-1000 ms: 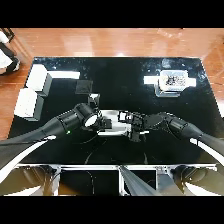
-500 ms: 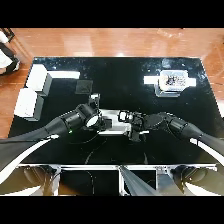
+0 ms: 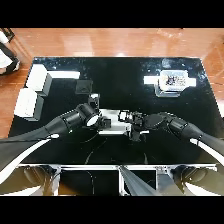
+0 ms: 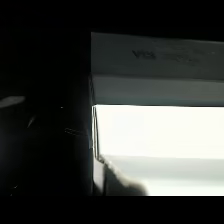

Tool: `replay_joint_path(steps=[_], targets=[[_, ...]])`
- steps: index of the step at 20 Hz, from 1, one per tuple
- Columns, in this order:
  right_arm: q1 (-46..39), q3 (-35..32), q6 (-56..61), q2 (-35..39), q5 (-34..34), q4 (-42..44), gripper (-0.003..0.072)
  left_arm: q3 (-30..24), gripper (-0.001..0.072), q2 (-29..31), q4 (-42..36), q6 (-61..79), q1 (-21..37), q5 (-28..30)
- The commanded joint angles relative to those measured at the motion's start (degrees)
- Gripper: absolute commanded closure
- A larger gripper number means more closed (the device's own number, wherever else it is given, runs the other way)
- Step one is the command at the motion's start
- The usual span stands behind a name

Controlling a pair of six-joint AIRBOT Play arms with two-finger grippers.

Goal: Fold the box and place the chain.

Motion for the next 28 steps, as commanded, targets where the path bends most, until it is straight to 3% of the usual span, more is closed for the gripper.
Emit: replay_joint_path(steps=[1, 3, 4, 6, 8, 18, 20, 22, 25, 26, 28], targets=[[0.1, 0.0, -0.1, 0.0, 0.0, 0.1, 0.0509, 1.0, 0.0688, 0.0, -0.4, 0.8, 0.0, 1.2], [0.1, 0.0, -0.1, 0.0, 0.1, 0.1, 0.0509, 1.2, 0.0683, 0.0, -0.5, 0.8, 0.0, 1.1], [0.1, 0.0, -0.1, 0.0, 0.1, 0.1, 0.0509, 1.2, 0.0589, 0.0, -0.5, 0.8, 0.0, 1.0], [0.1, 0.0, -0.1, 0.0, 0.1, 0.1, 0.0509, 1.2, 0.0288, 0.0, -0.5, 0.5, 0.0, 0.6], [0.1, 0.0, -0.1, 0.0, 0.2, 0.1, 0.0508, 1.5, 0.0085, 0.0, -0.4, 0.5, 0.2, 0.4], [0.1, 0.0, -0.1, 0.0, 0.2, 0.1, 0.0509, 3.2, 0.0105, -1.0, 0.1, 0.6, 3.3, -0.6], [0.1, 0.0, -0.1, 0.0, 0.1, 0.1, 0.0508, 5.2, 0.0115, -3.0, -0.2, 0.6, 3.1, -3.7], [0.1, 0.0, -0.1, 0.0, 0.0, 0.1, 0.0508, 8.2, 0.0175, -5.4, -0.2, 1.6, 3.1, -8.3], [0.1, 0.0, 0.0, 0.0, -0.1, 0.1, 0.0508, 9.8, 0.0195, -6.1, -0.3, 2.2, 3.1, -9.7], [0.1, 0.0, 0.0, 0.0, -0.1, 0.1, 0.0509, 9.7, 0.0260, -6.1, -0.6, 2.2, 3.0, -10.6], [0.1, 0.0, 0.0, 0.0, 0.0, 0.1, 0.0509, 9.7, 0.0285, -6.1, -0.9, 2.2, 3.0, -11.5]])
